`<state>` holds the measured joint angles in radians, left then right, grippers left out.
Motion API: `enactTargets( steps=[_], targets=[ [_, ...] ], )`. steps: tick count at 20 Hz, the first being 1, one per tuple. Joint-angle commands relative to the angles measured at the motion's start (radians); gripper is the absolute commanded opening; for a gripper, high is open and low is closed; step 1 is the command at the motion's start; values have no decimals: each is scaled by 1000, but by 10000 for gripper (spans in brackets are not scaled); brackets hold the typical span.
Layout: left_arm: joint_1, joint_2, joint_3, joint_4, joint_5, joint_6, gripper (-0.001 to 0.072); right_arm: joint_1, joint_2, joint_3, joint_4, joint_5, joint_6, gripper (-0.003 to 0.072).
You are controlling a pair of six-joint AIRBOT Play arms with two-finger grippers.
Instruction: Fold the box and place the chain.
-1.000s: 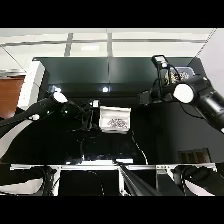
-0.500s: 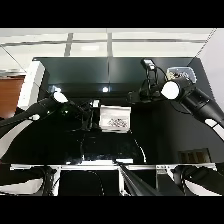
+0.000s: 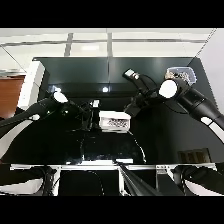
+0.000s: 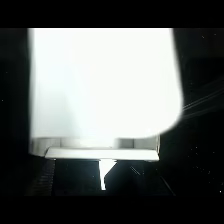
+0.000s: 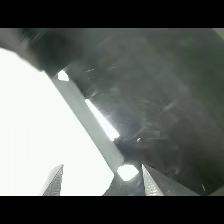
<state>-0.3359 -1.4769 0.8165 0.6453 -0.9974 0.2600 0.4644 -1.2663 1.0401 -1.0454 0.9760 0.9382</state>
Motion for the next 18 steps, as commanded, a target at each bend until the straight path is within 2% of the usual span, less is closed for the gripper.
enactTargets(
  steps=[1, 3, 7, 8, 9, 17, 18],
  targets=[
    [-1, -1, 0, 0, -1, 1, 403, -5, -2, 0, 90, 67, -320, 536],
    [-3, -1, 0, 2, -1, 1, 403, -10, -5, -5, 129, 45, -365, 566],
    [-3, -1, 0, 1, -1, 1, 403, -3, -5, -71, 202, 36, -478, 567],
    [-3, -1, 0, 1, -1, 1, 403, 5, -5, -85, 203, 32, -499, 659],
    [-3, -1, 0, 1, -1, 1, 403, 13, -5, -93, 203, 25, -517, 665],
    [-3, -1, 0, 1, -1, 1, 403, 25, -5, -97, 196, -36, -555, 658],
    [-3, -1, 0, 1, 0, 1, 403, 25, -5, -97, 196, -33, -554, 555]
  ],
)
